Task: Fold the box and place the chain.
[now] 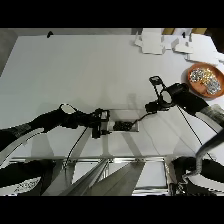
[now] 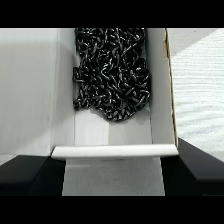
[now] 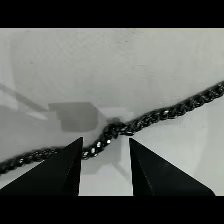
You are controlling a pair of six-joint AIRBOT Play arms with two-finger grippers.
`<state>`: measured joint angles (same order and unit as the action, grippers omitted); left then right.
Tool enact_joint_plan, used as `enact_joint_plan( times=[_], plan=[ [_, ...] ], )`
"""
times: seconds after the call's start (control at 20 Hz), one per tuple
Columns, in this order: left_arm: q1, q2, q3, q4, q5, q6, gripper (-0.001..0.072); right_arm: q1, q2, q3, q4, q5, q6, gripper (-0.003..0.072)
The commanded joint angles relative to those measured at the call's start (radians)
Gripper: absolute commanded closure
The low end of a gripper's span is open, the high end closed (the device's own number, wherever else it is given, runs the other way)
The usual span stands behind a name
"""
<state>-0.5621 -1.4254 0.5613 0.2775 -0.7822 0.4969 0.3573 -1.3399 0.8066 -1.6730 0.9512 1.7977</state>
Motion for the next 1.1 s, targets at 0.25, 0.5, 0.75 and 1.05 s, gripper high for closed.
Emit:
enact_joint_plan(
  times=[0.25,0.5,0.75,1.05],
  plan=[
    [0.0,0.001,0.0,0.0,0.0,0.0,0.0454,-0.025,-0.018,-0.001,0.133,-0.077,-0.048,0.0453],
    [0.0,0.001,0.0,0.0,0.0,0.0,0.0454,-0.023,-0.003,-0.001,0.124,-0.024,-0.069,0.0667],
    [0.0,0.001,0.0,0.0,0.0,0.0,0.0454,0.01,0.209,-0.001,0.102,0.061,-0.13,0.0667],
    [0.0,0.001,0.0,0.0,0.0,0.0,0.0454,0.157,0.541,-0.001,0.185,0.148,-0.132,0.0667]
  ],
)
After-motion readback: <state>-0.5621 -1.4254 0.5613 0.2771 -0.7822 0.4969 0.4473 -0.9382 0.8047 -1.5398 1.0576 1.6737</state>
